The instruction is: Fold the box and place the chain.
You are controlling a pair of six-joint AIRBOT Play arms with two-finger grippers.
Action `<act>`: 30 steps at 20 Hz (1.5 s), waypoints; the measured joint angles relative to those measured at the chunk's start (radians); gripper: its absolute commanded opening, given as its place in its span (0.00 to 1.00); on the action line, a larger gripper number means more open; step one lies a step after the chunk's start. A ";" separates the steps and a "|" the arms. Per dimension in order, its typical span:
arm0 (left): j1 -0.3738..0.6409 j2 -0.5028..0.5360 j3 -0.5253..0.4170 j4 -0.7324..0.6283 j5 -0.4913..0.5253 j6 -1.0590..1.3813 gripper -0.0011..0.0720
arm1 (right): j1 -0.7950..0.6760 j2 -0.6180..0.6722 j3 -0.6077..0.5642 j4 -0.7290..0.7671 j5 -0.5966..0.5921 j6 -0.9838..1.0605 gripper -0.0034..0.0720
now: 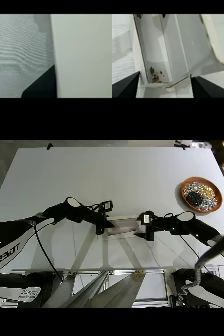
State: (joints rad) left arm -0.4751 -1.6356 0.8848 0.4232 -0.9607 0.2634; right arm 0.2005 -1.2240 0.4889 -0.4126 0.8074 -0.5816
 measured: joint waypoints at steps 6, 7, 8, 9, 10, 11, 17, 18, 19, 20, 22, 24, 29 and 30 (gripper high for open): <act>0.000 0.000 0.000 -0.002 -0.005 0.000 0.03 | 0.001 -0.051 0.025 -0.047 0.072 0.052 0.96; -0.001 0.000 -0.001 -0.002 -0.008 0.000 0.03 | 0.001 -0.055 0.027 -0.061 0.079 0.061 0.96; -0.001 0.000 -0.001 -0.003 -0.009 -0.001 0.03 | 0.001 -0.058 0.027 -0.069 0.085 0.072 0.96; -0.001 0.000 -0.001 -0.003 -0.010 -0.001 0.03 | 0.001 -0.060 0.027 -0.077 0.089 0.082 0.96; -0.001 0.000 -0.001 -0.004 -0.010 -0.001 0.03 | 0.001 -0.062 0.028 -0.083 0.092 0.089 0.96; -0.001 0.000 -0.001 -0.004 -0.010 -0.001 0.03 | 0.001 -0.064 0.028 -0.089 0.093 0.094 0.96; -0.001 0.000 -0.001 -0.006 -0.010 -0.001 0.03 | 0.002 -0.066 0.028 -0.103 0.110 0.111 0.98; -0.001 0.000 -0.001 -0.006 -0.010 -0.001 0.03 | 0.005 -0.067 0.028 -0.104 0.108 0.111 0.98; -0.001 0.000 -0.001 -0.007 -0.010 -0.001 0.03 | 0.009 -0.069 0.028 -0.104 0.103 0.112 0.98; -0.001 0.000 -0.001 -0.007 -0.010 -0.001 0.03 | 0.014 -0.074 0.028 -0.104 0.096 0.113 0.97; -0.001 0.000 -0.001 -0.007 -0.009 -0.002 0.03 | 0.024 -0.085 0.028 -0.103 0.077 0.113 0.97; -0.001 0.000 -0.001 -0.007 -0.009 -0.002 0.03 | 0.029 -0.093 0.028 -0.097 0.059 0.113 0.93; -0.001 0.000 -0.001 -0.008 -0.006 -0.003 0.03 | 0.034 -0.106 0.028 -0.079 0.035 0.110 0.83; -0.001 0.000 -0.001 -0.008 -0.006 -0.003 0.03 | 0.034 -0.110 0.028 -0.077 0.032 0.108 0.80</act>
